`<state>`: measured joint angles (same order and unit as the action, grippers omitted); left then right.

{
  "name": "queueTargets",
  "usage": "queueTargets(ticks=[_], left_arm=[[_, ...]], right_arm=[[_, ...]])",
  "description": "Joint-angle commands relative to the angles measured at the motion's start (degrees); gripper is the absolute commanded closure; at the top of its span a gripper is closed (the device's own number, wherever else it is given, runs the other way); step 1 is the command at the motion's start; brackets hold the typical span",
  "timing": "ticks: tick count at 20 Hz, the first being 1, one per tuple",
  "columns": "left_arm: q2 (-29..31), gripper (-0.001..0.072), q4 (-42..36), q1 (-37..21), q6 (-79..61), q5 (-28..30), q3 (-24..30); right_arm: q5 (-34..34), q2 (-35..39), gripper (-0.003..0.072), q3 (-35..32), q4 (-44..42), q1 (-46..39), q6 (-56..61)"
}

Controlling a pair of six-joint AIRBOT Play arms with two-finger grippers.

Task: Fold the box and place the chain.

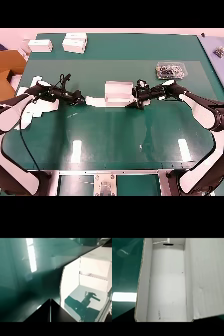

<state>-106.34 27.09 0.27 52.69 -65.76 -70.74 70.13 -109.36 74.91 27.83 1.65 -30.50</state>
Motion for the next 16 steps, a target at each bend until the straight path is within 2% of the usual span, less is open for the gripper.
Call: queueTargets(ticks=[1, 5, 9, 12, 16], left_arm=[[-0.6, 0.0692, -0.5, 1.6, -0.3, 0.8, 0.0], [-0.5, 0.0692, -1.0, 4.3, -0.7, 1.9, 0.0], [-0.4, 0.0692, -7.9, 4.5, -2.8, 0.7, 0.0], [-0.4, 0.0692, -8.7, 5.4, -3.2, 0.3, -0.1], [-0.3, 0.0692, -8.5, 6.6, -2.2, -0.9, -4.1]], right_arm=[[0.0, 0.0, 0.0111, 0.0, 0.0, 0.0, 0.0], [0.0, 0.0, 0.0111, 0.0, 0.0, 0.0, 0.0], [0.0, 0.0, 0.0111, 0.0, 0.0, 0.0, 0.0], [0.0, 0.0, 0.0111, 0.0, 0.0, 0.0, 0.0], [0.0, 0.0, 0.0111, 0.0, 0.0, 0.0, 0.0]])
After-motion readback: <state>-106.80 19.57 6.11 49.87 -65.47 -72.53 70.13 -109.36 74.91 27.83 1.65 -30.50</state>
